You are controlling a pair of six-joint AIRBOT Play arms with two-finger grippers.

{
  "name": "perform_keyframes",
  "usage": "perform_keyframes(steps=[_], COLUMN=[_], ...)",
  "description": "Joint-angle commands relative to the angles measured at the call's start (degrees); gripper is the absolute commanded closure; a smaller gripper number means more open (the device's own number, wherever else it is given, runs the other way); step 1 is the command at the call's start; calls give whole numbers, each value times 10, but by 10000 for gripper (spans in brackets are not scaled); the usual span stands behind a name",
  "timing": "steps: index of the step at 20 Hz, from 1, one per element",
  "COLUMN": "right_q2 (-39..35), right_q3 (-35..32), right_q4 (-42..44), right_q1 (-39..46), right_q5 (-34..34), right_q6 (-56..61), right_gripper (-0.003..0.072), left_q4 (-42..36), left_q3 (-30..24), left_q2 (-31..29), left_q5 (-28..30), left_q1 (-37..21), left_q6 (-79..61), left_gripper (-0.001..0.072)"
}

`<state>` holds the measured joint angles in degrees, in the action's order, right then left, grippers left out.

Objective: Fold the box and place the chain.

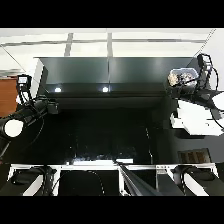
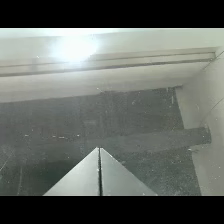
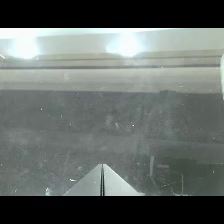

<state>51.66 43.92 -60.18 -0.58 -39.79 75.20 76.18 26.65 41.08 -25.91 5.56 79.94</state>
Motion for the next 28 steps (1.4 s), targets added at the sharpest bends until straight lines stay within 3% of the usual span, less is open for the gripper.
perform_keyframes(steps=[1, 16, 20, 21, 22, 23, 24, 25, 26, 28], right_q2=[0, 0, 0, 0, 0, 0, 0, 2, 6, 22], right_q3=[0, 0, 0, 0, 0, 0, 0, 0, 0, 0], right_q4=[0, 0, 53, 87, 118, 127, 126, 125, 124, 43], right_q1=[0, 0, -1, -2, -2, -2, -2, -2, -2, 6], right_q5=[0, 1, 64, 69, 73, 76, 75, 70, 62, 53], right_q6=[0, 0, 1, 0, 0, 0, 0, 0, 0, 7], right_gripper=[666, 666, 666, 666, 665, 662, 527, 40, -34, -34], left_q4=[0, -13, -32, -56, -69, -67, -65, -61, -59, -26], left_q3=[0, 0, -4, -4, -2, 6, 18, 35, 58, 105], left_q2=[0, 0, 24, 35, 47, 63, 76, 90, 105, 138], left_q5=[0, 22, 65, 75, 80, 74, 58, 38, 17, -36], left_q1=[-1, 0, 0, 0, 3, 10, 18, 26, 37, 42], left_q6=[0, 0, 0, 0, 0, -1, -3, -10, -24, -4], left_gripper=[678, 678, 675, 551, 196, -1, -3, -2, -3, -3])
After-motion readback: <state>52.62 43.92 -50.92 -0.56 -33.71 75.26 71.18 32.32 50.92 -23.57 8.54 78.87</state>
